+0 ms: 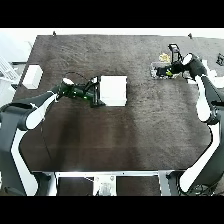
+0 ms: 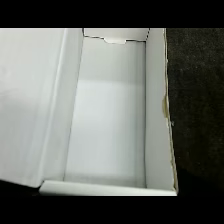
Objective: Fold the box and place the chain.
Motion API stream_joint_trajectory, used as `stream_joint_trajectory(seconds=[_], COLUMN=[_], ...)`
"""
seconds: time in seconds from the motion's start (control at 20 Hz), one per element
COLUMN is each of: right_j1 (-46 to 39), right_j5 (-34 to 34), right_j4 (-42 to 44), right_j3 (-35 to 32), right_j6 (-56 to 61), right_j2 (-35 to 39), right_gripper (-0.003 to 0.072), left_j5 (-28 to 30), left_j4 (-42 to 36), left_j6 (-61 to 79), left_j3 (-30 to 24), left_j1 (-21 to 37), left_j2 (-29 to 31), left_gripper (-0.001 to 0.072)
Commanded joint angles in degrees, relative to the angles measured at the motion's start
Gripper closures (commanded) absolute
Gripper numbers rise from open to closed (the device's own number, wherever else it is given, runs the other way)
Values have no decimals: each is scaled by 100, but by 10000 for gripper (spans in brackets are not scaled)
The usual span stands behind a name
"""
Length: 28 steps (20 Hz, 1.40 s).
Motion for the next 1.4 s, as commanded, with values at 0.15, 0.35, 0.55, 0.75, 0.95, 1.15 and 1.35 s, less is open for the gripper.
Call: stream_joint_trajectory(seconds=[0.15, 0.35, 0.55, 0.75, 0.95, 1.15, 1.35], right_j1=[138, 164, 166, 166, 179, 258, 509], right_j5=[-131, -175, -103, 83, 142, 260, 439], right_j4=[48, 48, -129, -256, -341, -356, -367], right_j3=[9, 409, 533, 531, 529, 529, 529], right_j6=[-118, -33, 87, 343, 365, 365, 358], right_j2=[-116, -103, 42, 341, 745, 1316, 2188], right_gripper=[432, 680, 681, 682, 683, 683, 683], left_j5=[7, 7, 9, 9, 7, 7, 0], left_j4=[2, 7, 7, 7, 7, 7, 7], left_j6=[4, 4, 4, 4, 2, 2, 2], left_j3=[2, 2, 2, 2, 2, 2, 2], left_j1=[2, 2, 2, 2, 2, 2, 2], left_j2=[2, 2, 2, 2, 2, 2, 2], left_gripper=[294, 294, 294, 294, 294, 294, 294])
